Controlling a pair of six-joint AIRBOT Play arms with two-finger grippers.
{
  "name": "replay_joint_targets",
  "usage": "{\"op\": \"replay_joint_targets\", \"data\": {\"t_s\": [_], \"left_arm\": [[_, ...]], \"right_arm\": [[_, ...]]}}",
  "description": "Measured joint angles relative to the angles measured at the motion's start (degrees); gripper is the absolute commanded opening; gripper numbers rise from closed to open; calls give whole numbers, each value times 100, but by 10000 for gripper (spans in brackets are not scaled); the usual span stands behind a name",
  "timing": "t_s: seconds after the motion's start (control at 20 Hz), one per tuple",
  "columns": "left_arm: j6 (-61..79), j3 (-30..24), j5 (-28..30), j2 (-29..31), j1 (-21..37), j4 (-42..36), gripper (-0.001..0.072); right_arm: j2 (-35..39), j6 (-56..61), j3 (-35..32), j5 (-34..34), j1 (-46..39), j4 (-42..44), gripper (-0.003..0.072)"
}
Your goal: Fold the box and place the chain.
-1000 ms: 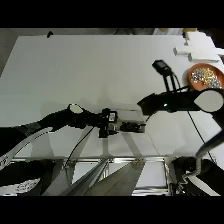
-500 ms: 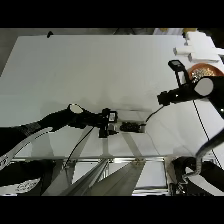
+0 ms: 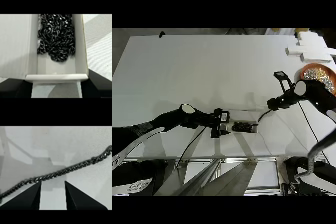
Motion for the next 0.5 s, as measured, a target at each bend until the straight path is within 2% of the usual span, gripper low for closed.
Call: {"op": "replay_joint_targets", "data": {"t_s": [0.3,0.4,0.5], "left_arm": [[0,0,0,2,0,0,134],[0,0,0,2,0,0,134],[0,0,0,2,0,0,134]], "right_arm": [[-258,142,-101,-216,0,-203,287],[-321,146,-186,-321,0,-212,177],[-345,164,-234,-402,0,-188,114]]}}
